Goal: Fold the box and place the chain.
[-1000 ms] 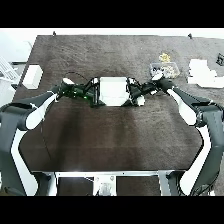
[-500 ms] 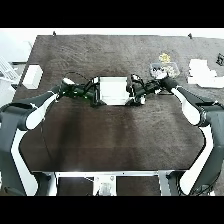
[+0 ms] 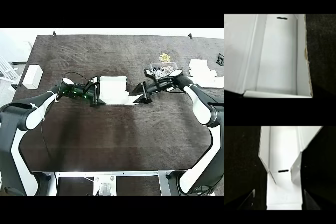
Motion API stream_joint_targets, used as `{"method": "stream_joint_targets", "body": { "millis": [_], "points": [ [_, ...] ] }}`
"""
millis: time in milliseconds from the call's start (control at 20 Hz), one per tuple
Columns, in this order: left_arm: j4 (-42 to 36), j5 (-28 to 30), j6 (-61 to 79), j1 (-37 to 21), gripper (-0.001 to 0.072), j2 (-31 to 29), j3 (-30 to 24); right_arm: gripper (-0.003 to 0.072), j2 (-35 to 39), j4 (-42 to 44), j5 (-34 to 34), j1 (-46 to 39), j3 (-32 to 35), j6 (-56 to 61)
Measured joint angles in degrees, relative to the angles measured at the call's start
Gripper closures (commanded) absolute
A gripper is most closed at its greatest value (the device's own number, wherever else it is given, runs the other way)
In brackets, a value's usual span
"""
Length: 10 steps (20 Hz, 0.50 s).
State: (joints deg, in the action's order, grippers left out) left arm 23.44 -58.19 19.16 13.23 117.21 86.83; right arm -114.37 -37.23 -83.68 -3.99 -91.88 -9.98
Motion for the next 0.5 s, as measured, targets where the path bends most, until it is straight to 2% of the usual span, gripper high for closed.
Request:
{"method": "stream_joint_targets", "body": {
  "millis": [50, 100, 150, 200, 350, 500],
  "points": [
    [0.02, -0.07, 0.04, 0.0, 0.0294, 0.0, 0.0, 0.0175, 0.9, 0.17, -0.11, -0.59, 0.0, 0.37],
    [0.02, -0.24, 0.07, 0.0, 0.0294, 0.0, 0.0, 0.0427, 1.86, 0.72, -0.37, -0.94, 0.0, 0.59],
    [0.04, -0.31, 0.11, 0.0, 0.0294, 0.0, 0.0, 0.0631, 2.64, 1.66, -0.9, -1.05, -0.02, 0.81],
    [0.04, -0.37, 0.11, 0.0, 0.0294, 0.0, 0.0, 0.0681, 3.28, 3.02, -1.92, -1.03, 0.0, 0.9],
    [0.11, -0.59, 0.15, 0.0, 0.0294, 0.0, 0.0, 0.0682, 4.35, 8.59, -4.76, 0.31, 0.0, 1.27],
    [0.15, -0.81, 0.15, 0.0, 0.0294, 0.0, 0.0, 0.0683, 4.61, 12.41, -4.42, 3.41, 0.0, 2.78]
  ]
}}
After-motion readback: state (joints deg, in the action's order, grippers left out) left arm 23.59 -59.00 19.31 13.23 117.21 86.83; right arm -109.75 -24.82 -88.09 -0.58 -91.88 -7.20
